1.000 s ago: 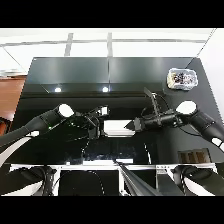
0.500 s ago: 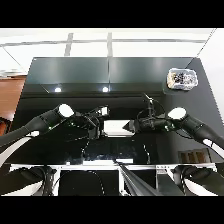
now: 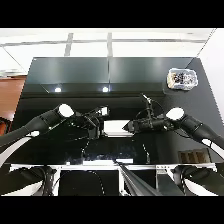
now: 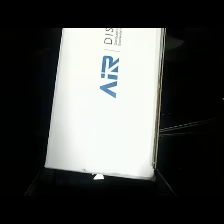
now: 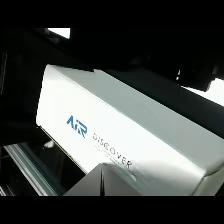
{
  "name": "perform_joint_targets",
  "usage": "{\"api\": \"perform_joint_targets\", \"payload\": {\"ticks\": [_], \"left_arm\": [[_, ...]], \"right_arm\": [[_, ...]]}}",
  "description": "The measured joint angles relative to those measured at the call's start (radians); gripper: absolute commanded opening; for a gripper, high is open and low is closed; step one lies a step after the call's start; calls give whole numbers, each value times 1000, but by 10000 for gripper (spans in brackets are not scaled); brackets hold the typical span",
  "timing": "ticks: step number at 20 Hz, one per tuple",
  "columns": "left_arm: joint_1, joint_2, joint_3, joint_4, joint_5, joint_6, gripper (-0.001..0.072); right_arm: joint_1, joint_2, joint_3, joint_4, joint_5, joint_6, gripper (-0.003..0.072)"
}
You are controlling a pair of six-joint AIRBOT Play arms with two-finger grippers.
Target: Fold the box and place the chain.
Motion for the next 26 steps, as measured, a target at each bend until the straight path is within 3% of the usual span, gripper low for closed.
{"api": "perform_joint_targets", "payload": {"ticks": [1,2,4,8,12,17,26], "left_arm": [[0,0,0,-2,-2,-2,371],[0,0,0,-3,-3,-3,431],[0,0,5,-2,-3,-2,717],[0,23,30,39,-9,-2,717],[-1,98,52,109,-53,-2,717],[-39,134,105,20,-55,-5,716],[-151,-124,318,-32,-53,-151,710]], "right_arm": [[-8,11,15,-18,27,-1,22],[-22,27,34,-32,62,0,22],[-78,78,89,-34,166,0,22],[-290,209,186,-166,413,19,22],[-499,321,218,-249,562,37,22],[-591,364,224,-285,584,45,22],[-612,374,224,-295,570,47,22]]}}
